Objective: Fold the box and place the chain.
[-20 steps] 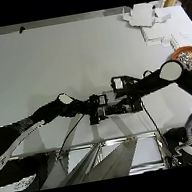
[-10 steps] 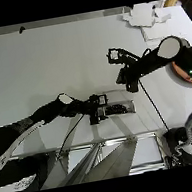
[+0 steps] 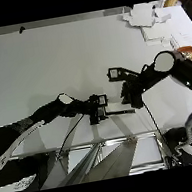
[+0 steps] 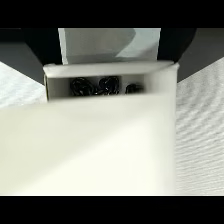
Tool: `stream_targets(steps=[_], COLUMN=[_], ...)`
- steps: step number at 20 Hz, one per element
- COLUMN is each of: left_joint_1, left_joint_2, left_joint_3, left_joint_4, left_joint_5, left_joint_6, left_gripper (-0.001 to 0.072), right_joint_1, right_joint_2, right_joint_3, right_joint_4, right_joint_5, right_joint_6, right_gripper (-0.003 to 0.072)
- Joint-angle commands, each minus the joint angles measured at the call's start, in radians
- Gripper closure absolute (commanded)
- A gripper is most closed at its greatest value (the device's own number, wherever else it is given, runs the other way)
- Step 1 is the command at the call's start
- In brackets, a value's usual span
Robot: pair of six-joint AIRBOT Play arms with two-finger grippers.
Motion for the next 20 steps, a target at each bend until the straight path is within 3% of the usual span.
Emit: stream_targets(steps=[1, 14, 17, 20], left_joint_1=[0.000, 0.000, 0.000, 0.000], left_joint_2=[0.000, 0.000, 0.000, 0.001], left_joint_3=[0.000, 0.000, 0.000, 0.000], left_joint_4=[0.000, 0.000, 0.000, 0.000], left_joint_5=[-0.002, -0.002, -0.002, -0.002], left_joint_6=[0.000, 0.000, 0.000, 0.000], left_gripper=[0.0493, 0.0493, 0.0493, 0.0493], right_joint_1=[0.058, 0.153, 0.153, 0.152], right_joint_2=[0.032, 0.033, 0.033, 0.033], right_joint_3=[-0.075, -0.095, -0.106, -0.118], right_joint_4=[0.000, -0.042, -0.058, -0.055], right_joint_5=[-0.043, -0.233, -0.240, -0.262], right_joint_6=[-0.038, -0.090, -0.090, -0.090], right_gripper=[0.0378, 0.0400, 0.0466, 0.0471])
